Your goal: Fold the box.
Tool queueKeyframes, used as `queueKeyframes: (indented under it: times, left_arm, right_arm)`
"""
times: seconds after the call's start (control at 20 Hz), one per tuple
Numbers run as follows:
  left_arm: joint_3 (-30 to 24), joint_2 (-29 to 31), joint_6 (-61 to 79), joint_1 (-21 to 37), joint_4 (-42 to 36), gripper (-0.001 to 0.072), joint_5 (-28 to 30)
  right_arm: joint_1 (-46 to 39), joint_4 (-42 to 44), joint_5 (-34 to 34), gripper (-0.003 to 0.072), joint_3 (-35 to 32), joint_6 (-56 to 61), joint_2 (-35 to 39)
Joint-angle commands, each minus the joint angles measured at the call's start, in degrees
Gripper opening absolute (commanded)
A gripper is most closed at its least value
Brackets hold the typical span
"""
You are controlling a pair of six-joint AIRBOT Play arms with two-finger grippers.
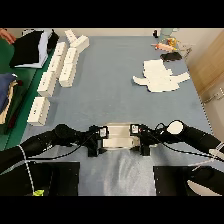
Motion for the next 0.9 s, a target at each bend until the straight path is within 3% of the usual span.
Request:
queueKeyframes:
  times: [0.0, 0.1, 0.15, 0.2, 0.3, 0.35, 0.7, 0.75, 0.8, 0.85]
  left_arm:
    - [0.2, -0.2, -0.4, -0.9, 0.1, 0.0696, 1.2]
    - [0.3, -0.3, -1.6, -0.9, 0.1, 0.0696, 2.0]
    - [0.3, -0.3, -1.6, -0.9, 0.2, 0.0655, 2.0]
    - [0.3, -0.3, -1.6, -0.9, 0.2, 0.0544, 2.0]
    - [0.3, -0.3, -1.6, -0.9, 0.2, 0.0465, 2.0]
    - [0.3, -0.3, -1.6, -0.9, 0.3, 0.0294, 1.9]
    - [0.3, -0.3, -1.6, -0.9, 0.3, 0.0299, 3.9]
    - [0.3, -0.3, -1.7, -0.9, 0.3, 0.0378, 3.8]
    - [0.3, -0.3, -2.2, -0.9, 0.3, 0.0671, 3.3]
    - [0.3, -0.3, -2.9, -0.9, 0.3, 0.0688, 3.4]
  right_arm:
    - [0.0, 0.0, 0.0, 0.0501, 0.0, 0.0, 0.0]
    - [0.0, 0.0, 0.0, 0.0501, 0.0, 0.0, 0.0]
    - [0.0, 0.0, 0.0, 0.0501, 0.0, 0.0, 0.0]
    - [0.0, 0.0, 0.0, 0.0502, 0.0, 0.0, 0.0]
    - [0.0, 0.0, 0.0, 0.0501, 0.0, 0.0, 0.0]
    - [0.0, 0.0, 0.0, 0.0502, 0.0, 0.0, 0.0]
    - [0.0, 0.0, 0.0, 0.0501, 0.0, 0.0, 0.0]
    - [0.0, 0.0, 0.0, 0.0501, 0.0, 0.0, 0.0]
    - [0.0, 0.0, 0.0, 0.0502, 0.0, 0.0, 0.0]
    - [0.0, 0.0, 0.0, 0.0502, 0.0, 0.0, 0.0]
